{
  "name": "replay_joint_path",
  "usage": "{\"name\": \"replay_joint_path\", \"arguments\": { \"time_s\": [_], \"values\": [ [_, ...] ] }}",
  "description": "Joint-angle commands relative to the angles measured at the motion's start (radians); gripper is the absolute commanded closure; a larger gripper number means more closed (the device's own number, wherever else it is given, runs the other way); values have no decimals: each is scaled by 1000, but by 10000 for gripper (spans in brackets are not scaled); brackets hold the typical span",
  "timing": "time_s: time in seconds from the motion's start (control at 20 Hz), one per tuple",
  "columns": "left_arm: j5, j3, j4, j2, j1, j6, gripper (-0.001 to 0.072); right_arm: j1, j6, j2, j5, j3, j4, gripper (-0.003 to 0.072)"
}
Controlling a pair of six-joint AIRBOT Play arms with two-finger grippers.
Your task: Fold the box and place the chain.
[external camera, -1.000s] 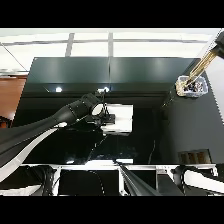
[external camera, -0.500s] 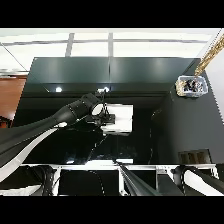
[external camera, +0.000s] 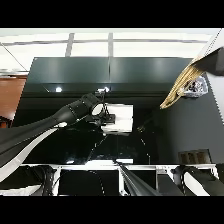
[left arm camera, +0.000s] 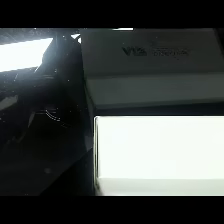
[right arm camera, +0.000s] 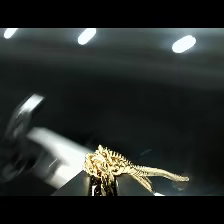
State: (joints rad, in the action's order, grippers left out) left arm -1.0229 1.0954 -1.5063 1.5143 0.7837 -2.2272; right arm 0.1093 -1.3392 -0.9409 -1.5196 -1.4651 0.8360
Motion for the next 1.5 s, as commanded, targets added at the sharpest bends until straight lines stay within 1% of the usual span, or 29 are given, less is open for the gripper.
{"name": "replay_joint_path", "arguments": {
  "time_s": [0.0, 0.1, 0.25, 0.4, 0.5, 0.65, 0.8, 0.9, 1.1, 1.25, 1.45],
  "values": [
    [1, 1, 0, 0, -1, 0, 685, -113, 65, 29, -36, 111, -188, 672],
    [1, 1, 0, 0, -1, 0, 685, -175, 76, 29, 6, 151, -253, 672],
    [1, 1, 0, 0, -1, 0, 685, -264, 75, 25, 132, 198, -298, 673],
    [1, 1, 0, 0, -1, 0, 685, -349, 63, -8, 231, 218, -339, 672],
    [1, 1, 0, 0, -1, 0, 685, -381, 63, -35, 284, 219, -348, 673],
    [1, 1, 0, 0, -1, 0, 685, -406, 57, -76, 307, 249, -336, 672],
    [14, 1, 0, 0, -1, 0, 685, -439, -2, -86, 314, 365, -230, 673],
    [24, 1, 0, 0, -1, 0, 685, -439, -23, -86, 347, 447, -176, 672],
    [27, 1, 0, 0, -1, 0, 685, -442, -23, -87, 425, 583, -172, 673],
    [25, 1, 0, 0, -1, 0, 685, -444, -23, -91, 458, 636, -173, 672],
    [24, 1, 0, 0, -1, 0, 685, -444, -23, -96, 503, 661, -173, 671]
  ]
}}
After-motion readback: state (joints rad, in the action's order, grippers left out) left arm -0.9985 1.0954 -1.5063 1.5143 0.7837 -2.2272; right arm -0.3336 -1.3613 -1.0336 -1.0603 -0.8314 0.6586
